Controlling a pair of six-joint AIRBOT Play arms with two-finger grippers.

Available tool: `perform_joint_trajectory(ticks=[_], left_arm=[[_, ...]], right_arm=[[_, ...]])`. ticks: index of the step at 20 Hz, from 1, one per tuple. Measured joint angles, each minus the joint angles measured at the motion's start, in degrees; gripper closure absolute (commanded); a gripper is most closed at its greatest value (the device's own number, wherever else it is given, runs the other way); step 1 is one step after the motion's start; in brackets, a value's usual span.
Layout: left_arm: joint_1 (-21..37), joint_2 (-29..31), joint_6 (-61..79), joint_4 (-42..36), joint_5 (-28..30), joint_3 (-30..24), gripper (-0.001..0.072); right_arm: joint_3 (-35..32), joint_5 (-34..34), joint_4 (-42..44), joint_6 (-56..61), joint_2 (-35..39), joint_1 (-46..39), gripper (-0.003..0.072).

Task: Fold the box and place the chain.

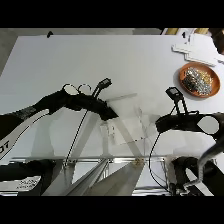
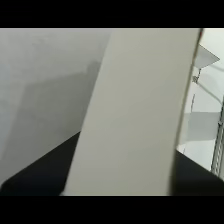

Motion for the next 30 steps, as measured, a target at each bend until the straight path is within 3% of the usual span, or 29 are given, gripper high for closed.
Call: perform_joint_trajectory(ticks=[2,3,5,8,9,13,19,30], left_arm=[[-0.09,-0.70,1.01,-0.87,-0.15,0.00,0.0587],[-0.13,-1.05,1.42,-1.16,-0.17,0.00,0.0693],[-0.22,-1.40,2.67,-1.68,-0.81,0.00,0.0705],[-0.15,-1.53,5.07,-1.42,0.57,0.00,0.0706],[-0.20,-1.16,6.36,-1.57,0.42,0.07,0.0706],[-1.33,2.86,14.64,1.33,0.26,0.20,0.0706],[-4.85,9.18,21.59,12.44,0.79,0.22,0.0706],[-5.70,5.77,23.43,14.97,7.43,0.22,0.0706]], right_arm=[[0.00,-0.13,0.00,0.00,0.00,0.00,0.0671],[0.00,-0.17,0.00,0.00,0.00,0.00,0.0671],[0.00,-0.39,0.17,-0.04,0.00,0.02,0.0658],[0.00,-0.17,-0.07,-0.02,0.04,0.00,0.0358],[0.22,-0.07,-0.02,-0.02,0.07,0.00,0.0319],[3.52,1.90,-0.04,-0.90,0.11,0.00,0.0320],[9.46,4.63,-0.22,-3.74,1.27,0.00,0.0322],[10.67,4.46,-0.24,-4.55,1.88,0.00,0.0323]])
